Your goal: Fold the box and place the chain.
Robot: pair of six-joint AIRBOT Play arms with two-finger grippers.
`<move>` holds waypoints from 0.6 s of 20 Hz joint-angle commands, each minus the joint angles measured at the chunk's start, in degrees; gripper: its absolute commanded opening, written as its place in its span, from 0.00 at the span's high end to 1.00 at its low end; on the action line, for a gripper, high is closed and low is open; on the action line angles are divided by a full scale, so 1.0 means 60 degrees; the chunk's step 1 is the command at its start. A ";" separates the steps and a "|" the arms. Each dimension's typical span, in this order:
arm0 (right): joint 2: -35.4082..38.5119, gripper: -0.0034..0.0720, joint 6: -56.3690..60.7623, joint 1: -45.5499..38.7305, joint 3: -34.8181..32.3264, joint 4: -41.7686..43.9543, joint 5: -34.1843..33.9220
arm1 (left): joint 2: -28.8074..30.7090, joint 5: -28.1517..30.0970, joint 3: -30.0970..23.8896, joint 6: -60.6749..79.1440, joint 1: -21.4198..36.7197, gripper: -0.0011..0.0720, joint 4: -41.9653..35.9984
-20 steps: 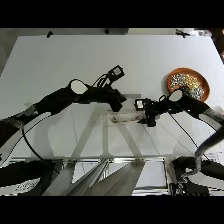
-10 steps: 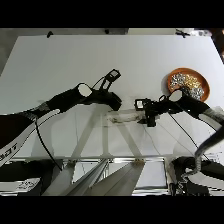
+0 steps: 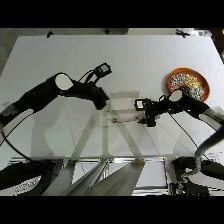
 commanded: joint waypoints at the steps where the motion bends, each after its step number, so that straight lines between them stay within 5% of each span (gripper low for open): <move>1: 0.0004 0.28 0.0004 -0.0004 0.0000 0.0007 0.0004 | 0.0627 -0.1231 -0.0007 0.0721 0.0178 0.99 0.1439; 4: 0.0004 0.28 0.0004 -0.0004 0.0000 0.0007 0.0004 | 0.0601 -0.1621 -0.0342 0.2776 0.0175 0.99 0.1049; 9: 0.0004 0.28 0.0004 -0.0004 0.0000 0.0007 0.0004 | 0.0517 -0.0503 -0.1756 0.5162 0.0124 0.98 0.0164; 12: 0.0004 0.28 0.0004 -0.0004 0.0000 0.0007 0.0004 | 0.0087 -0.0255 -0.1942 0.6696 -0.0182 0.87 -0.0667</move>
